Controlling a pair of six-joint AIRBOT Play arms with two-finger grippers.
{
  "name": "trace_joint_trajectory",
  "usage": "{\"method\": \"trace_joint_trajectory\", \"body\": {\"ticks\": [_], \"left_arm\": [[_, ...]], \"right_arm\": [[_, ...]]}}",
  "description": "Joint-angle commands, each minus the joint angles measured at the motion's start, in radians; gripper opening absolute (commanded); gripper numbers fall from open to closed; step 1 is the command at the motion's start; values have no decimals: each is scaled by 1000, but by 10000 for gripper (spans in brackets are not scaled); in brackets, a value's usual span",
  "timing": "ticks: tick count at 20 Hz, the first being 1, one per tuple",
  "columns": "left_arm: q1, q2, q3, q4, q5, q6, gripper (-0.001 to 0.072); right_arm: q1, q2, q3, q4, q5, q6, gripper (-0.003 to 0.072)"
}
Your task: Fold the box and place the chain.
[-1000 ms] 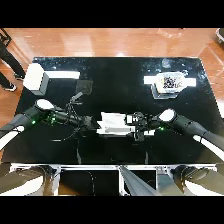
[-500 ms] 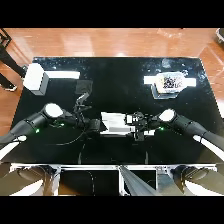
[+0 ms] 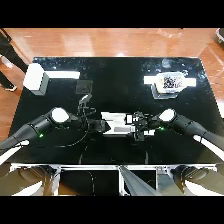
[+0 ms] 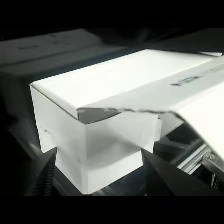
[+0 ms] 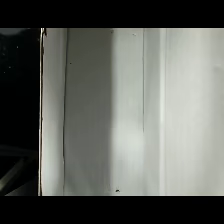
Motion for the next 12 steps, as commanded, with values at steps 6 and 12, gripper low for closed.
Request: {"method": "trace_joint_trajectory", "body": {"ticks": [6, 12], "left_arm": [[-27, 0, 2, 74, 66, -97, 627], [-52, 0, 3, 77, 123, -138, 626]], "right_arm": [[0, -1, 0, 0, 1, 0, 237], [0, -1, 0, 0, 1, 0, 237]]}}
